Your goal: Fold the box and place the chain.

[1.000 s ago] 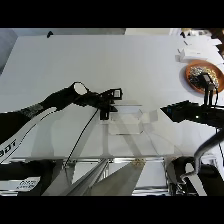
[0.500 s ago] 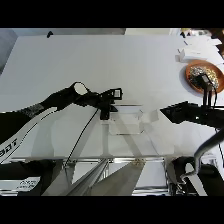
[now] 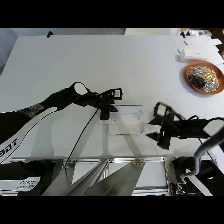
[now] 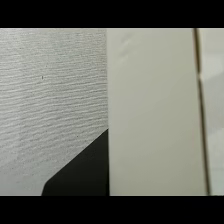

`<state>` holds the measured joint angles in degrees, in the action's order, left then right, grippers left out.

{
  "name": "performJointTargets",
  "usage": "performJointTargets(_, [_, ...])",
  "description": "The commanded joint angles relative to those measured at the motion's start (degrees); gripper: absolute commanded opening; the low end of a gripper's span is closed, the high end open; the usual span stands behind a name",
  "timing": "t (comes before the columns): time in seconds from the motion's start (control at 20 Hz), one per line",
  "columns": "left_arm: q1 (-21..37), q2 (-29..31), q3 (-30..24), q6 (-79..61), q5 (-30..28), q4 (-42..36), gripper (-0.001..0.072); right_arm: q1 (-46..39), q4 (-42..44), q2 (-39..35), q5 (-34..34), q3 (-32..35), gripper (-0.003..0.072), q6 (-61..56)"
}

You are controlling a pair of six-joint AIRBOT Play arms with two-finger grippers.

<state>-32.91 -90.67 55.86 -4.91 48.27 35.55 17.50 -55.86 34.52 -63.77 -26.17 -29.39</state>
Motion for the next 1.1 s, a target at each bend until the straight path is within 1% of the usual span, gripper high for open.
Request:
performJointTargets(0.0, [0.0, 0.0, 0.0, 0.0, 0.0, 0.0, 0.0009, 7.2, -4.7, 2.3, 7.5, 2.3, 0.0593, 3.5])
performJointTargets(0.05, [0.0, 0.0, 0.0, 0.0, 0.0, 0.0, 0.0009, 8.2, -6.9, 2.4, 12.5, 4.2, 0.0654, 4.4])
performJointTargets(0.1, [0.0, 0.0, 0.0, 0.0, 0.0, 0.0, 0.0009, 9.7, -10.3, 2.4, 18.3, 6.3, 0.0689, 4.4])
performJointTargets(0.15, [0.0, 0.0, 0.0, 0.0, 0.0, 0.0, 0.0009, 10.9, -12.6, 2.4, 22.4, 8.0, 0.0689, 4.4])
performJointTargets(0.2, [0.0, 0.0, 0.0, 0.0, 0.0, 0.0, 0.0009, 12.0, -13.9, 2.4, 25.2, 9.4, 0.0688, 4.4])
performJointTargets(0.35, [0.0, 0.0, 0.0, 0.0, 0.0, 0.0, 0.0009, 16.8, -16.0, 2.4, 29.1, 12.8, 0.0686, 4.4])
performJointTargets(0.5, [0.0, 0.0, 0.0, 0.0, 0.0, 0.0, 0.0009, 20.9, -16.8, 2.8, 37.5, 16.6, 0.0687, 4.4])
performJointTargets(0.65, [0.0, 0.0, 0.0, 0.0, 0.2, 0.0, 0.0009, 21.8, -16.9, 4.0, 44.4, 17.0, 0.0688, 4.2])
performJointTargets(0.75, [0.0, 0.0, 0.0, 0.0, 0.2, 0.0, 0.0009, 21.8, -17.2, 6.1, 47.2, 17.0, 0.0688, 4.2])
performJointTargets(0.85, [0.0, 0.0, 0.0, 0.0, 0.2, 0.0, 0.0009, 21.8, -17.5, 8.4, 48.7, 17.0, 0.0688, 4.3])
performJointTargets(0.95, [0.0, 0.0, 0.0, 0.0, 0.2, 0.0, 0.0009, 21.8, -17.5, 8.5, 51.3, 16.9, 0.0688, 4.4])
performJointTargets(1.05, [0.0, 0.0, 0.0, 0.0, 0.1, 0.0, 0.0009, 21.8, -17.5, 8.3, 52.0, 16.1, 0.0687, 4.4])
